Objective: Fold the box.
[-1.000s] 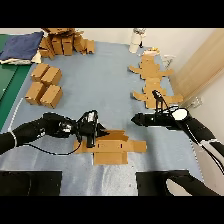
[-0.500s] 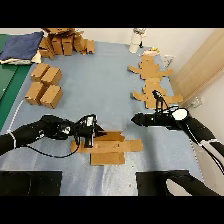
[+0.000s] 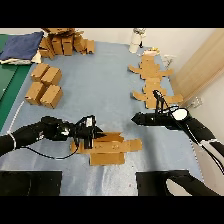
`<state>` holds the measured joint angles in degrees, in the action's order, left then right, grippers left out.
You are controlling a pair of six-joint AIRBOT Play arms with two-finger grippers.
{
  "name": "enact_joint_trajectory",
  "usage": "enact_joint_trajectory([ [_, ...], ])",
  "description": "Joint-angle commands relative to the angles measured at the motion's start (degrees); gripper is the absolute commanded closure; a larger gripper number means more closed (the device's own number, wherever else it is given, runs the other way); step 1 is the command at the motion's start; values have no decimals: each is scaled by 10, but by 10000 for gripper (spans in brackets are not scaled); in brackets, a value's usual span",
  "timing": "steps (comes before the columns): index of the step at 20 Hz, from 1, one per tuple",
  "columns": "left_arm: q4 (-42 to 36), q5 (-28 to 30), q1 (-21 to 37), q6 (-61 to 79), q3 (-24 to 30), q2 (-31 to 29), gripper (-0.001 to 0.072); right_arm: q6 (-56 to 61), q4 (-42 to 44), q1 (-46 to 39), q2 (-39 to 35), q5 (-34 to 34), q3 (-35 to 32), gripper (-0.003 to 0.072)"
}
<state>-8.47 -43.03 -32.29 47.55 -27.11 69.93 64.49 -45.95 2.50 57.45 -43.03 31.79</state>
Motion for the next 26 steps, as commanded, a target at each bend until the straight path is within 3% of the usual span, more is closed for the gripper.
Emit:
enact_joint_trajectory([
  [1,10,-2,0,-24,0,0,698,0,0,0,0,0,0,464],
  [17,25,-17,-1,-137,0,0,698,0,-2,14,0,-15,0,466],
  [26,130,-4,-1,-226,-15,0,698,-1,-3,14,0,-16,0,466],
])
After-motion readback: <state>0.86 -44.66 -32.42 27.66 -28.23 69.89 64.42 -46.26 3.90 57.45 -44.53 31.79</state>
